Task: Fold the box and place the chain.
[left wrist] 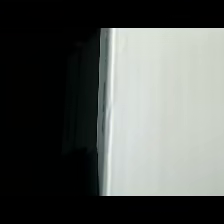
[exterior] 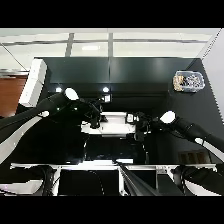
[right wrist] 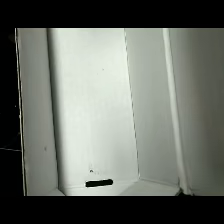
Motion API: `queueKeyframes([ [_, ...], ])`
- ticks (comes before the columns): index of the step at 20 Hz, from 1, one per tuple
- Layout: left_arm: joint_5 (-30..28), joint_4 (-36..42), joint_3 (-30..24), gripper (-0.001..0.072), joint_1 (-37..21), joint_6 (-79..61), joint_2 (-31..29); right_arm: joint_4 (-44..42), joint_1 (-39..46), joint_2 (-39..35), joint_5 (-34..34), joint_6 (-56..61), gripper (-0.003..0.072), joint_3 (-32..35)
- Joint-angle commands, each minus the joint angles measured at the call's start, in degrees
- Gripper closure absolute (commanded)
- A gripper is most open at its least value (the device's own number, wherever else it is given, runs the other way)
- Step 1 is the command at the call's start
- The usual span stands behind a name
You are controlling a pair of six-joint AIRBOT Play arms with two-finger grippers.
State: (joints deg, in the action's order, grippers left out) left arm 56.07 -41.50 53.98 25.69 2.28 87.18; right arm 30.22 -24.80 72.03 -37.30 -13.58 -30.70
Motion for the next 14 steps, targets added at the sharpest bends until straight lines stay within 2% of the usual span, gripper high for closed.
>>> queueKeyframes([
  [1,-0.1,0.0,0.0,0.0685,0.0,-0.1,0.0,-0.2,0.1,0.0,-0.2,0.1,-0.0018,-0.1],
  [3,0.0,0.0,0.0,0.0684,0.0,-0.1,0.0,-0.2,0.1,0.0,-0.2,0.1,-0.0017,-0.1],
  [5,0.4,0.0,0.0,0.0678,0.0,-0.1,0.0,0.0,-0.1,0.0,-0.2,0.1,0.0214,0.0],
  [6,0.6,0.0,0.0,0.0641,0.0,0.0,-0.1,0.3,-0.3,0.0,-0.2,0.1,0.0215,0.0],
  [7,0.9,0.0,0.0,0.0523,-0.2,0.6,-0.3,0.4,-0.3,0.0,-0.2,0.1,0.0215,0.0],
  [8,1.1,0.0,0.0,0.0452,-0.3,1.0,-0.8,0.4,-0.3,0.0,-0.2,0.1,0.0215,0.0],
  [10,1.8,-0.2,0.0,0.0111,-1.0,1.5,-3.0,0.4,-0.3,0.0,-0.1,0.1,0.0215,0.0],
  [11,2.1,-0.4,0.0,0.0008,-1.5,3.5,-4.8,0.3,-0.3,0.0,-0.1,0.1,0.0215,0.0],
  [14,3.3,-8.5,0.0,0.0008,-3.3,12.4,-11.6,0.4,-0.3,0.0,-0.1,0.1,0.0215,0.0],
])
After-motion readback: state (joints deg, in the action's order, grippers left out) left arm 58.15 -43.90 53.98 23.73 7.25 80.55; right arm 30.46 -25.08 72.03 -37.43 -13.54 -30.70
